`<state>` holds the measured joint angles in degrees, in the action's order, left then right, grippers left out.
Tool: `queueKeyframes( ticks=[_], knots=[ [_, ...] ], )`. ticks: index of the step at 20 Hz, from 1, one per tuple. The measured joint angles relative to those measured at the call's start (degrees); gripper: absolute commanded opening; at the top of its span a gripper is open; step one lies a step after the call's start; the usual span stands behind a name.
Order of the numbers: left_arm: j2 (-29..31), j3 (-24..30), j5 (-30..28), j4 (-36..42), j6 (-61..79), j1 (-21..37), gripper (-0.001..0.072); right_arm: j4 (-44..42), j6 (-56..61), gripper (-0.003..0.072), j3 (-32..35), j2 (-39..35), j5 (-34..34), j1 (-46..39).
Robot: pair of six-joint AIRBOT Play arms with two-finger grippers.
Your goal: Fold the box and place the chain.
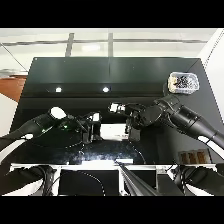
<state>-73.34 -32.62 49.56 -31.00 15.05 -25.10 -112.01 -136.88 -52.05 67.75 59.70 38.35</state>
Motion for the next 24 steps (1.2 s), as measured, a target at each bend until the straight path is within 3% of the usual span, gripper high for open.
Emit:
queueKeyframes(
  ticks=[22, 24],
  knots=[
    [0.0, 0.0, 0.0, 0.0, 0.0, 0.0, 0.0465, -0.3, 0.0, 0.0313, 0.2, 2.0, 0.0, 0.0],
    [0.0, 0.0, 0.0, 0.0, 0.0, 0.0, 0.0465, -0.3, 0.2, 0.0494, 0.2, 2.1, -0.1, 0.0]
  ],
)
